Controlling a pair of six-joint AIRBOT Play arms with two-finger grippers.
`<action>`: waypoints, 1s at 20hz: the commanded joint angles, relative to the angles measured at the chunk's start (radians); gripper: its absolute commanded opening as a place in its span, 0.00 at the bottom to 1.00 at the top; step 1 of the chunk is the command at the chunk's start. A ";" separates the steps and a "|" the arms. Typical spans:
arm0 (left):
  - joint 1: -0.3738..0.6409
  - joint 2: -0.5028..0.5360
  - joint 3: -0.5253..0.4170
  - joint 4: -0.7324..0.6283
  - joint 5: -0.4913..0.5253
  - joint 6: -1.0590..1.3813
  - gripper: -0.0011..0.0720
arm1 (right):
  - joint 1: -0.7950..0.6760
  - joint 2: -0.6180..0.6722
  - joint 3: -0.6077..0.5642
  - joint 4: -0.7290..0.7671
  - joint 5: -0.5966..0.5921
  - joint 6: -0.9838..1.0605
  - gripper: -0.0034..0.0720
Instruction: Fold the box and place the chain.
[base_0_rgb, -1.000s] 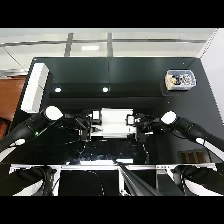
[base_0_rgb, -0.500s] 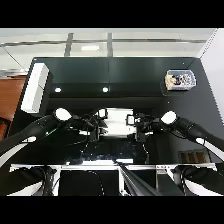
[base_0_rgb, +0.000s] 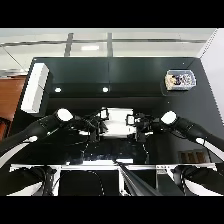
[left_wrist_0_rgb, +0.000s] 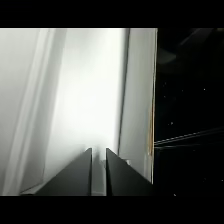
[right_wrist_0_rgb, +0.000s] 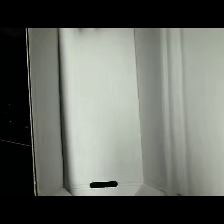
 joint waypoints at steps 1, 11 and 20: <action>0.022 0.053 0.025 0.130 -0.057 -0.149 0.04 | 0.000 0.000 0.000 0.000 0.000 0.000 0.10; 0.413 0.397 -0.038 0.654 -0.290 -1.202 0.04 | 0.000 0.000 0.000 0.000 0.000 0.000 0.10; 0.721 0.074 -0.182 0.076 -0.353 -1.169 0.04 | 0.000 0.000 0.000 0.000 0.000 0.000 0.10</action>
